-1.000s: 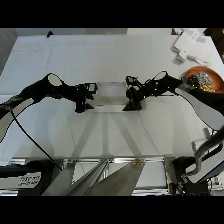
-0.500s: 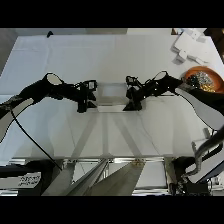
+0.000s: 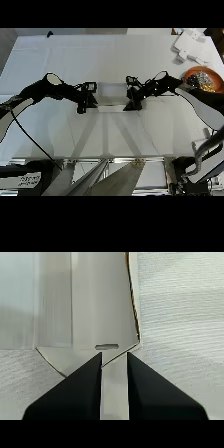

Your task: Fold the box and place the chain.

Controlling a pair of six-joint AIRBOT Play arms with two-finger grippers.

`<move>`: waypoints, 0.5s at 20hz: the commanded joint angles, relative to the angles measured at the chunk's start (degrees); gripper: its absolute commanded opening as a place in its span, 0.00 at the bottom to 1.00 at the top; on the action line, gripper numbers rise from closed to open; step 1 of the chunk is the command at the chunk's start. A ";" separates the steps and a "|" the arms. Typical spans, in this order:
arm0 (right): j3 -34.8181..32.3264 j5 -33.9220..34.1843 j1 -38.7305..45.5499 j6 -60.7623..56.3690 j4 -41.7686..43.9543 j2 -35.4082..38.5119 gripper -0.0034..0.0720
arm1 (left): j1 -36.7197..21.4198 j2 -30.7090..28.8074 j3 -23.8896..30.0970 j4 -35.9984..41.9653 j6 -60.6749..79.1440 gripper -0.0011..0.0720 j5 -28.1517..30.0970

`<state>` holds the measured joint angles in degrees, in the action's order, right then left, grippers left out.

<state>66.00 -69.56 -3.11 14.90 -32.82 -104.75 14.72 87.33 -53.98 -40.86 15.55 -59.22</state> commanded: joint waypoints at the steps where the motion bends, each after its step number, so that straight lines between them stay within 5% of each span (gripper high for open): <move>1: 0.04 -0.07 -0.02 -0.02 0.09 -0.02 0.58 | 0.02 0.04 -0.02 0.33 0.98 0.43 0.33; 10: 0.04 -0.09 -0.02 -0.04 0.09 -0.02 0.58 | -0.81 -0.57 -0.02 -0.13 0.70 0.48 -4.15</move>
<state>66.00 -69.63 -3.16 14.83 -32.62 -104.75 14.50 87.13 -53.98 -40.73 16.29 -61.10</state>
